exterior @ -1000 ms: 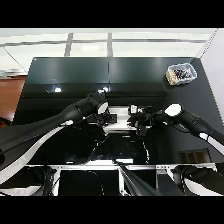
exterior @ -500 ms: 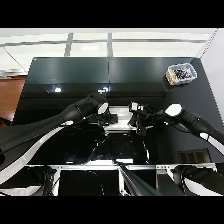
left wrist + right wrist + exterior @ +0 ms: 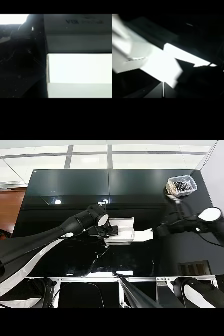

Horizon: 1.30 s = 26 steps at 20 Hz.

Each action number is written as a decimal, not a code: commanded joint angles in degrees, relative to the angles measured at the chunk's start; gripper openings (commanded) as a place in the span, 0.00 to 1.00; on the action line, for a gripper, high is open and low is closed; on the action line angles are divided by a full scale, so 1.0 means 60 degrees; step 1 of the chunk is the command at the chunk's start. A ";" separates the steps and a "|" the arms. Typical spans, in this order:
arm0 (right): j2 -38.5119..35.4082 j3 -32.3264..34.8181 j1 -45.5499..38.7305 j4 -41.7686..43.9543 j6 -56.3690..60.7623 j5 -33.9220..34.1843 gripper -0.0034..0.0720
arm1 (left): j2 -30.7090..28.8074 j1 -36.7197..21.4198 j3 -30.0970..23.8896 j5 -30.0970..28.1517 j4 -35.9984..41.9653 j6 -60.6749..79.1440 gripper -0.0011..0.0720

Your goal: Fold the box and place the chain.

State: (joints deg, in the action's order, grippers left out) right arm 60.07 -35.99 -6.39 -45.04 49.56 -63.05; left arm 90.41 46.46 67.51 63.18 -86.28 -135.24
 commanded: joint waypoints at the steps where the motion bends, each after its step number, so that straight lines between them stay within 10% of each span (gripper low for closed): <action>1: -0.0142 0.0929 -0.1974 0.0288 0.3209 0.0597 0.07 | -0.0004 -0.0011 0.0004 0.0018 -0.0004 0.0004 0.06; 10: 0.1421 0.2080 -0.0106 0.2769 0.1861 0.1475 0.07 | -0.0004 -0.0011 0.0004 0.0022 0.0000 0.0004 0.06; 17: 0.1916 0.0729 0.0787 0.3923 0.0335 0.0372 0.07 | -0.0004 -0.0011 0.0004 0.0018 0.0000 0.0004 0.06; 18: 0.1916 0.0484 0.0790 0.3923 0.0331 -0.0015 0.19 | -0.0004 -0.0011 0.0004 0.0018 0.0000 0.0004 0.06; 19: 0.1916 0.0284 0.0790 0.3963 0.0335 -0.0401 0.65 | -0.0004 -0.0011 0.0004 0.0015 0.0000 0.0004 0.06; 20: 0.1916 0.0146 0.0790 0.3967 0.0339 -0.0601 0.85 | -0.0004 -0.0011 0.0004 0.0015 0.0000 0.0004 0.06; 24: 0.1916 0.0044 0.1435 0.3971 0.0790 -0.0350 0.84 | -0.0004 -0.0011 0.0004 -0.0015 0.0055 0.0004 0.06; 26: 0.1916 -0.0040 0.1978 0.3901 0.0849 -0.0033 0.67 | -0.0004 -0.0011 0.0004 -0.0018 0.0069 0.0004 0.06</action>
State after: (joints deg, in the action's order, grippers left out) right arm 71.53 -35.31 2.07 -21.50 53.63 -64.53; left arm 90.41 46.46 67.51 63.18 -86.08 -135.24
